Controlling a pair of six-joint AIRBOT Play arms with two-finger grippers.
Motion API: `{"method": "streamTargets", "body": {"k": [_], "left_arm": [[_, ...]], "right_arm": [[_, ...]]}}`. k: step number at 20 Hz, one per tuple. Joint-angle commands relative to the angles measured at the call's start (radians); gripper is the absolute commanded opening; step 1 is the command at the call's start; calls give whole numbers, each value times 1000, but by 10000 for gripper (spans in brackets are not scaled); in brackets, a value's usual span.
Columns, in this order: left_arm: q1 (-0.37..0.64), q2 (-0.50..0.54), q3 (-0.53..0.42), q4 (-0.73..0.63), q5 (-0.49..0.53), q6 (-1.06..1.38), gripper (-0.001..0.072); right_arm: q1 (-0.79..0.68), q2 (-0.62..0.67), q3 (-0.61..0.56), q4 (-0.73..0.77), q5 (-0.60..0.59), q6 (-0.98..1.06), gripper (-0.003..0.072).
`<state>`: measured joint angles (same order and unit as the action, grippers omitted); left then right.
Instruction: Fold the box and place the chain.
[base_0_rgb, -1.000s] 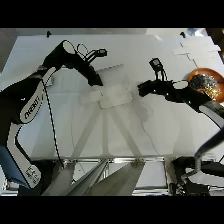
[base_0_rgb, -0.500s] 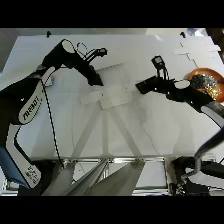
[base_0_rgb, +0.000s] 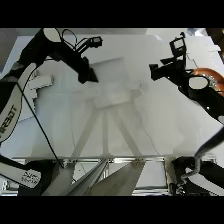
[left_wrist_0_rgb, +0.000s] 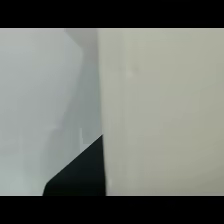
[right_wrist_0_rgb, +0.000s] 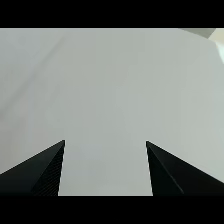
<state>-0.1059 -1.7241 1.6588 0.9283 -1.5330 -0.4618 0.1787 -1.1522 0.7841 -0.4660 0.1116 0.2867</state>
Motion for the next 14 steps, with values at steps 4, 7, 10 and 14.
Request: {"method": "streamTargets", "body": {"k": [4, 7, 10, 14], "left_arm": [[-24, 85, -292, 13, 103, 252, -6], [-25, 33, -296, -58, 222, 421, -2], [-25, -29, -296, -85, 270, 439, -2], [-25, -87, -296, -78, 285, 435, -2]], "right_arm": [[0, 32, 1, -8, -52, 0, 547], [0, 32, 1, -8, -51, 0, 545], [0, 32, 1, -8, -51, 0, 545], [0, 32, 1, -8, -49, 1, 544]]}}
